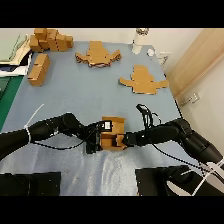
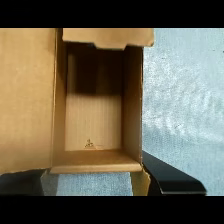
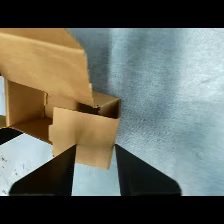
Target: Fold the box.
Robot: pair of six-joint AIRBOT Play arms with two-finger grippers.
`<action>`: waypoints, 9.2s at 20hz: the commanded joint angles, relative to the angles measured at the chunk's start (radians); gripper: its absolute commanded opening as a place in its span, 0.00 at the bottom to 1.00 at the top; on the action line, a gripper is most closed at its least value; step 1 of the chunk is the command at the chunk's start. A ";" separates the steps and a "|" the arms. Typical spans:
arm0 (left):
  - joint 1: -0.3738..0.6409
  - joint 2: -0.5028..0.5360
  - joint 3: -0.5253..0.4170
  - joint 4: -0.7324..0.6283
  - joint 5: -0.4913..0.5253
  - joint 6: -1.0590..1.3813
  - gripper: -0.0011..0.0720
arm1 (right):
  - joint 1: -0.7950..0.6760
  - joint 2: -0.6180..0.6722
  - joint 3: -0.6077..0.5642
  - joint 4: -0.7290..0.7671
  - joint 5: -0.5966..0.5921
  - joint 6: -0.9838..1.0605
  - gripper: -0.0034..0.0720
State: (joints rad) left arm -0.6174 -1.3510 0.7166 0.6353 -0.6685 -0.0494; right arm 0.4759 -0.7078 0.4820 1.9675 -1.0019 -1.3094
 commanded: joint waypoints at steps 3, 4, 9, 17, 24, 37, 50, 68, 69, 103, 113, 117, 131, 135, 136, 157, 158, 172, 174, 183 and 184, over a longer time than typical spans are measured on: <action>0.001 0.000 0.001 0.000 0.000 0.000 0.59 | 0.000 -0.056 0.001 0.019 0.014 0.000 0.59; 0.001 0.000 0.001 0.000 0.000 0.000 0.59 | 0.001 -0.077 0.005 0.019 0.018 0.000 0.59; 0.001 0.000 0.001 0.000 0.000 0.000 0.59 | 0.159 -0.211 0.125 -0.165 -0.004 0.232 0.52; 0.001 0.000 0.001 0.000 0.000 0.000 0.59 | 0.419 -0.527 0.418 -0.430 -0.274 0.558 0.62; 0.001 0.000 0.001 0.000 0.000 0.000 0.59 | 0.418 -0.606 0.441 -0.465 -0.376 0.617 0.43; 0.001 0.000 0.001 0.000 0.000 0.000 0.59 | 0.418 -0.505 0.443 -0.453 -0.372 0.622 0.68; 0.001 0.000 0.001 0.000 0.000 0.000 0.59 | -0.230 -0.254 0.200 -0.201 -0.083 0.122 0.05; 0.001 0.000 0.001 0.000 0.000 0.000 0.59 | -0.173 -0.341 0.163 0.408 -0.078 -1.056 0.05; 0.001 0.000 0.001 0.000 0.000 0.000 0.59 | -0.129 -0.288 0.135 0.375 -0.023 -1.056 0.05; 0.001 0.000 0.001 0.000 0.000 0.000 0.59 | 0.298 0.224 0.009 -0.167 0.260 -0.946 0.76; 0.001 0.000 0.001 0.000 0.000 0.000 0.59 | 0.179 0.132 0.008 -0.152 0.301 -0.951 0.57; 0.001 0.000 0.001 0.000 0.000 0.000 0.59 | 0.206 0.059 0.007 -0.033 0.226 -1.129 0.57; 0.001 0.000 0.001 0.000 0.000 0.000 0.59 | 0.367 0.056 -0.063 -0.129 0.372 -1.160 0.54; 0.001 0.000 0.001 0.000 0.000 0.000 0.59 | 0.367 0.064 -0.061 -0.093 0.359 -1.160 0.65; 0.001 0.000 0.001 0.000 0.000 0.000 0.59 | 0.370 0.077 -0.061 -0.054 0.337 -1.160 0.75; 0.001 0.000 0.001 0.000 0.000 0.000 0.59 | 0.183 0.146 -0.062 -0.083 0.418 -1.013 0.70; 0.001 0.000 0.001 0.000 0.000 0.000 0.59 | 0.185 0.114 -0.062 -0.083 0.418 -1.017 0.70; 0.001 0.000 0.001 0.000 0.000 0.000 0.59 | 0.318 0.077 -0.079 -0.067 0.373 -1.101 0.70; 0.001 0.000 0.001 0.000 0.000 0.000 0.59 | 0.318 0.077 -0.089 -0.067 0.372 -1.107 0.70; 0.001 0.000 0.001 0.000 0.000 0.000 0.59 | 0.349 0.071 -0.090 -0.109 0.355 -1.136 0.73; 0.001 0.000 0.001 0.000 0.000 0.000 0.59 | 0.361 0.063 -0.089 -0.138 0.355 -1.105 0.73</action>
State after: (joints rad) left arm -0.6174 -1.3510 0.7166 0.6353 -0.6685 -0.0494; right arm 0.8150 -0.6353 0.3931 1.8771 -0.6445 -2.4451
